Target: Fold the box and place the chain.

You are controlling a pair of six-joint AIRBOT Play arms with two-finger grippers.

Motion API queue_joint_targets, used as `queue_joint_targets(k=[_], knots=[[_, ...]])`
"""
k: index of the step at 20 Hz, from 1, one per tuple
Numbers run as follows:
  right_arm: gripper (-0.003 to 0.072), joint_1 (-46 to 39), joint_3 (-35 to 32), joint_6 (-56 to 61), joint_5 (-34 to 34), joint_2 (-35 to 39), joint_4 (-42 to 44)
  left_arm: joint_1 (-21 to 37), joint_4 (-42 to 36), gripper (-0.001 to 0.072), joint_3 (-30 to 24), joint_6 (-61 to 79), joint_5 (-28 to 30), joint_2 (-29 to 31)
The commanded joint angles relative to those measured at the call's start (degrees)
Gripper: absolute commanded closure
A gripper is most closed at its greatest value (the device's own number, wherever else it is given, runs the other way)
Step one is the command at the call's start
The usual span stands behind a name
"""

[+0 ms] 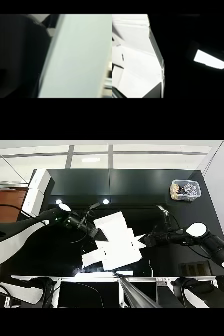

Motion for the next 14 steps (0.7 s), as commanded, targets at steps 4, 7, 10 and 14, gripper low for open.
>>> queue_joint_targets(k=[4, 7, 10, 14], knots=[[0.0635, -0.04, 0.00, 1.14, -0.72, 0.02, 0.02, -2.69, 7.08, 0.0200, 0.24, -1.77, 2.78, -0.22], [0.0635, -0.04, 0.00, 1.14, -0.72, 0.02, 0.02, -3.08, 5.88, 0.0295, 0.24, -3.23, 5.22, -0.20], [0.0589, -0.35, 0.00, 1.64, -0.57, 0.02, 0.11, -2.99, 5.95, 0.0678, 0.26, -0.92, 2.99, -0.17], [-0.0023, -5.22, 3.80, 0.37, 7.34, 0.04, 1.60, -1.42, 5.95, 0.0680, 0.28, 0.00, 0.66, 0.15]])
